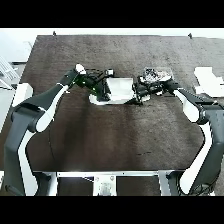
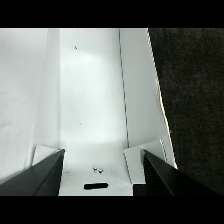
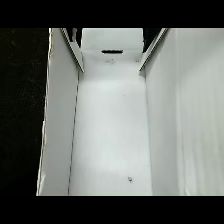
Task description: Fold the box and place the chain.
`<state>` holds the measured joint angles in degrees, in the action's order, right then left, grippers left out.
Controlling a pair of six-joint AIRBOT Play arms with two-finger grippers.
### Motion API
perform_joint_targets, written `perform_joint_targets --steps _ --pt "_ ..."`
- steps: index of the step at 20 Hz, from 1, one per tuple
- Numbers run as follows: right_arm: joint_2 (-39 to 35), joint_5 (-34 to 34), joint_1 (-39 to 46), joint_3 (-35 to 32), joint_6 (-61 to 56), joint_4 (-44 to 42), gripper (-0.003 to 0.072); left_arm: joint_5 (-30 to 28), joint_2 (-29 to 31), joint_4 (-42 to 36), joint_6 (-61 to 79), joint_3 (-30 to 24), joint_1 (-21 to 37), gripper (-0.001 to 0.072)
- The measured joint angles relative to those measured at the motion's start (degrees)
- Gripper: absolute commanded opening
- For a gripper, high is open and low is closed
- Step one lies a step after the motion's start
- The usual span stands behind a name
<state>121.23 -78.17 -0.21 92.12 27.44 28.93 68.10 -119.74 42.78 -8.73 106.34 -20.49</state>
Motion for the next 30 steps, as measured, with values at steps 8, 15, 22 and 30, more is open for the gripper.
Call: perform_joint_targets --steps 8,15,22,30 --pt "0.0 0.1 0.0 0.0 0.1 0.0 0.0588 1.0 0.0 0.0 0.1 0.0 0.2 0.0406" --pt "0.0 0.2 0.1 0.0 0.2 0.0 0.0587 5.6 0.0 0.0 4.0 0.0 1.9 0.0021" --pt "0.0 0.2 0.1 0.0 0.1 0.0 0.0588 13.5 0.4 -2.2 9.6 0.3 4.4 0.0017" --pt "0.0 0.1 0.1 0.0 0.0 0.0 0.0587 18.4 6.4 -6.7 5.4 0.1 8.7 0.0014"
